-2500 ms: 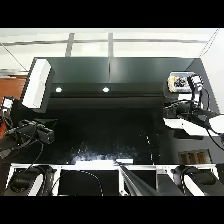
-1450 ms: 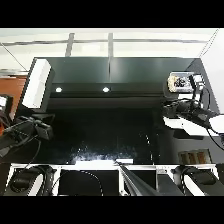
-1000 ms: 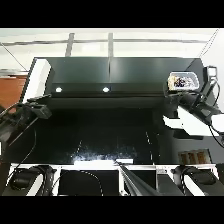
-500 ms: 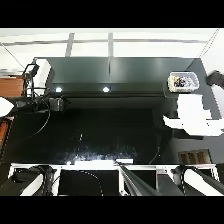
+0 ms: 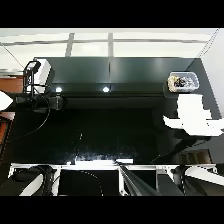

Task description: Fold the box and place the chain.

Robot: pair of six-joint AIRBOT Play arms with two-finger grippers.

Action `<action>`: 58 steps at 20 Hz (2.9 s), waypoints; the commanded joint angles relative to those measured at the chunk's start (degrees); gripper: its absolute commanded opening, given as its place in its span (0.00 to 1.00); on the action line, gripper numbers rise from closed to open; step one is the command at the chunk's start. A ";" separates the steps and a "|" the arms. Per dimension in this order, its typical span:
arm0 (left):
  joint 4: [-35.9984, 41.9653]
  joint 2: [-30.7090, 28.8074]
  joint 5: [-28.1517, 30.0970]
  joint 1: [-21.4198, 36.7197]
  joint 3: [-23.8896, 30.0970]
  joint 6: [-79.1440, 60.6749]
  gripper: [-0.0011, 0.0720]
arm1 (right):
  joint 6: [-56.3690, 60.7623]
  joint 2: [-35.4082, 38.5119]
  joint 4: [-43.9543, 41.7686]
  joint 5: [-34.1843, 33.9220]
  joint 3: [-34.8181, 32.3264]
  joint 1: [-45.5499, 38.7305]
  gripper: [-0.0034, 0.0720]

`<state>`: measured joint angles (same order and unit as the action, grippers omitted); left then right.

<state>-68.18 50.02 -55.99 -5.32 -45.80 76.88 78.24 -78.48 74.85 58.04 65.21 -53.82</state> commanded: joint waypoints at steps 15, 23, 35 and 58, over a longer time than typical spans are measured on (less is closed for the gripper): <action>0.09 0.09 6.10 -0.04 -0.15 0.07 0.98 | -19.08 -23.26 -12.85 31.89 15.23 -6.62 0.67; 0.90 0.09 5.70 -0.04 -0.15 0.07 0.98 | -19.19 -23.17 -13.64 30.05 15.54 -6.03 0.45; 1.38 0.09 5.81 -0.04 -0.15 0.07 0.98 | -22.23 -21.84 -23.91 35.74 15.30 -3.87 0.12; 10.84 0.52 7.30 -11.13 6.54 2.91 0.97 | -37.40 40.44 -53.66 -15.15 -47.12 53.40 0.06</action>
<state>-59.07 50.26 -49.28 -15.88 -42.54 77.60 43.64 -47.05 23.83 53.23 26.09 -6.39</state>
